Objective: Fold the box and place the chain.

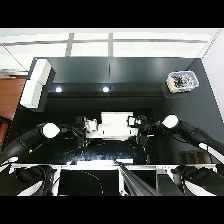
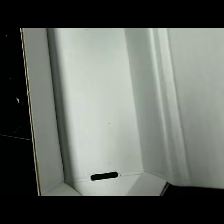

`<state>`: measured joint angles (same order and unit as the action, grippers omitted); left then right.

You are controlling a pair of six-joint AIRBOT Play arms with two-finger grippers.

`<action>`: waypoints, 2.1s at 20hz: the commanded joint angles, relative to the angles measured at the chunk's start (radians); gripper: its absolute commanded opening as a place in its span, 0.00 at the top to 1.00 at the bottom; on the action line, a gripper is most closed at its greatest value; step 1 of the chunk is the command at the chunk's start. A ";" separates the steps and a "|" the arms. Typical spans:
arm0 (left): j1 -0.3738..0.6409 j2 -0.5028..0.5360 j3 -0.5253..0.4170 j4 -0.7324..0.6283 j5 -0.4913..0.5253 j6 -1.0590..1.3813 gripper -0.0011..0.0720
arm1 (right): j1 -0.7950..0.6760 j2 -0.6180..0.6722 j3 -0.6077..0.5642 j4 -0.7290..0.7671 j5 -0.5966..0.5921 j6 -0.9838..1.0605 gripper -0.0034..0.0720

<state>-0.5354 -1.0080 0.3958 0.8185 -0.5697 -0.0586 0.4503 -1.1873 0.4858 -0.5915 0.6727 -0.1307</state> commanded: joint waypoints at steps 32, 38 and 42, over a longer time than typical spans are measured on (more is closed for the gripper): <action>-0.082 -0.146 0.047 -0.419 0.062 0.146 0.68 | 0.000 -0.001 0.000 0.000 0.000 0.000 0.61; -0.082 -0.148 0.048 -0.420 0.063 0.162 0.62 | 0.000 -0.001 -0.001 0.000 0.000 0.000 0.60; -0.082 -0.148 0.048 -0.420 0.062 0.162 0.55 | 0.000 -0.001 -0.001 0.000 0.000 0.000 0.60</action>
<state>-0.6174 -1.1549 0.4431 0.4034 -0.5079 0.0986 0.4503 -1.1873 0.4847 -0.5911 0.6724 -0.1310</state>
